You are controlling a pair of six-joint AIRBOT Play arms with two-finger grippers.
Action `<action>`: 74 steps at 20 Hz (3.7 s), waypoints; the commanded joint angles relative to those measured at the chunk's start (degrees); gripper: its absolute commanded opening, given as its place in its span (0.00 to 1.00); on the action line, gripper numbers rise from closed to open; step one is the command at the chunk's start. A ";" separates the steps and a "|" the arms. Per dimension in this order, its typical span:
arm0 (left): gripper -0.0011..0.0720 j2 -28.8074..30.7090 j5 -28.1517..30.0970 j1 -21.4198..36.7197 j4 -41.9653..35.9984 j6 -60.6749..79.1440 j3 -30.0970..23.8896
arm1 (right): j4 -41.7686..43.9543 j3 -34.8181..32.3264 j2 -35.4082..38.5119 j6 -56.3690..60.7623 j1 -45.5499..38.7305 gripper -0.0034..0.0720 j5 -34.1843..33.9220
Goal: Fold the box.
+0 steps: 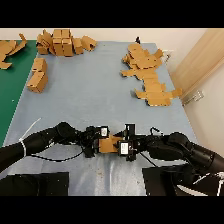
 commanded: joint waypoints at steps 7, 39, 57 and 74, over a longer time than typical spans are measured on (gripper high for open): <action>0.51 -0.02 0.00 -0.02 0.00 0.00 0.02 | 0.07 -0.04 -3.91 -0.37 1.27 0.53 2.12; 0.51 -0.02 0.02 -0.02 0.00 0.02 0.02 | 3.37 -0.20 -3.58 -2.99 1.38 0.25 -3.15; 0.51 -0.02 0.02 -0.02 0.00 0.02 0.02 | 3.50 0.98 16.70 66.23 -0.07 0.05 -9.25; 0.51 -0.02 0.02 -0.02 0.00 0.02 0.02 | 19.17 -14.01 -3.65 109.37 20.33 0.04 42.47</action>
